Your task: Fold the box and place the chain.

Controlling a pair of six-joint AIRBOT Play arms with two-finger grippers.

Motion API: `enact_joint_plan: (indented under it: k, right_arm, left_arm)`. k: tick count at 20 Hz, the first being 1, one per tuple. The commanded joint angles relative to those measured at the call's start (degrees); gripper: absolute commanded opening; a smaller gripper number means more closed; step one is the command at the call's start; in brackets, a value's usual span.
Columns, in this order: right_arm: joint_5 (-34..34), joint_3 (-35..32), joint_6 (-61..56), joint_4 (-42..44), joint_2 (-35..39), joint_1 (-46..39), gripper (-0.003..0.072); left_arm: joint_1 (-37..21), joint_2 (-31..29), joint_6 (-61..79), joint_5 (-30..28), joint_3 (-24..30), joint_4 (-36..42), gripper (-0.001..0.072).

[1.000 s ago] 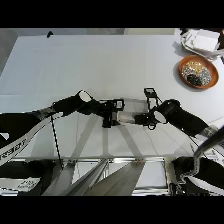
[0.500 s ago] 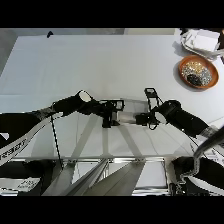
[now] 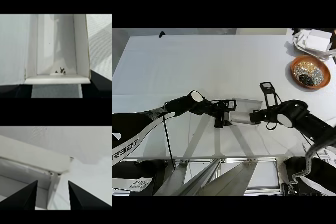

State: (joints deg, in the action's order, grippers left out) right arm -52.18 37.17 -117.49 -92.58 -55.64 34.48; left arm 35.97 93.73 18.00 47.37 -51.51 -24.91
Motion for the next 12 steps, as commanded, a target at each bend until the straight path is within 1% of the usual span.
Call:
enact_joint_plan:
  k: [1, 3, 6, 9, 10, 12]
  right_arm:
    - [-3.96, 2.23, 3.72, 0.15, 7.06, -4.94, 0.0429]
    - [-5.07, 6.16, 10.12, 1.68, 8.37, -13.05, 0.0408]
    - [-4.17, 11.37, 18.73, 0.90, 6.58, -26.99, 0.0395]
    - [-2.60, 14.10, 26.56, 3.17, -1.05, -40.98, 0.0395]
    - [-2.14, 15.58, 28.48, 3.10, -4.52, -44.26, 0.0395]
    - [-1.79, 20.76, 30.80, 3.04, -12.74, -49.53, 0.0395]
  left_arm:
    - [-0.02, 0.00, -0.02, -0.02, 0.00, 0.00, 0.0271]
    - [-0.02, 0.00, -0.02, 0.00, 0.00, 0.00, 0.0271]
    - [-0.02, 0.00, -0.02, 0.00, 0.00, 0.02, 0.0271]
    - [-0.02, 0.00, -0.02, -0.02, 0.00, 0.00, 0.0271]
    - [-0.02, 0.00, -0.02, 0.00, 0.00, 0.02, 0.0271]
    - [-0.02, 0.00, -0.02, -0.02, 0.00, 0.02, 0.0271]
